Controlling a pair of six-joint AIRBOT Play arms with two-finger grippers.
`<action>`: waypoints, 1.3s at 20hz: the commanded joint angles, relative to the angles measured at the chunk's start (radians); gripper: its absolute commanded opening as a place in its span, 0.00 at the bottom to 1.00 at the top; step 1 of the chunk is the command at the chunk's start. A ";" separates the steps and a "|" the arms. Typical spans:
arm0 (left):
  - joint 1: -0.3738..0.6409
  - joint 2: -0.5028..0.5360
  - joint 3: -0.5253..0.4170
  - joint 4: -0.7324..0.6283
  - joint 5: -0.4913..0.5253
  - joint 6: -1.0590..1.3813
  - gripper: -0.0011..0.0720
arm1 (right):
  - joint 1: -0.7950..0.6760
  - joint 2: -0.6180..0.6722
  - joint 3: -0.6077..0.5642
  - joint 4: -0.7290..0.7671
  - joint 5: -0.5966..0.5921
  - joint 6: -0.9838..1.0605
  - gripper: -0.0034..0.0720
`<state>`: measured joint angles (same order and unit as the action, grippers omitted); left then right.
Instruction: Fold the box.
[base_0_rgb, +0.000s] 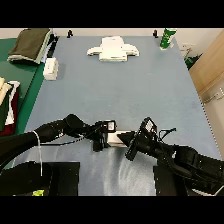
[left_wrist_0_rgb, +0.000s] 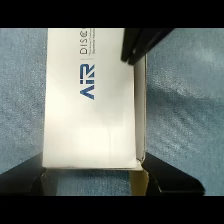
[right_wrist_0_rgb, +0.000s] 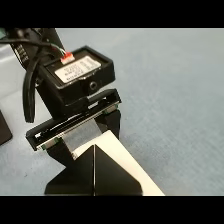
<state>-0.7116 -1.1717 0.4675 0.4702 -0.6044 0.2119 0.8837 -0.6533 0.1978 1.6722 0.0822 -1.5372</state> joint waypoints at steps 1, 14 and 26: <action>0.001 0.000 0.001 0.001 0.001 0.000 0.69 | -0.016 0.006 0.004 0.000 -0.002 -0.027 0.05; 0.001 0.000 0.001 0.000 0.003 0.000 0.69 | -0.554 -0.323 0.585 -0.032 -1.042 0.198 0.05; 0.003 0.033 0.009 -0.002 0.000 0.000 0.69 | -0.562 -0.401 0.599 -0.038 -1.060 0.228 0.05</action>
<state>-0.7116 -1.1599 0.4709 0.4747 -0.6071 0.2111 0.3237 -1.0492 0.7933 1.6341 -0.9684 -1.3148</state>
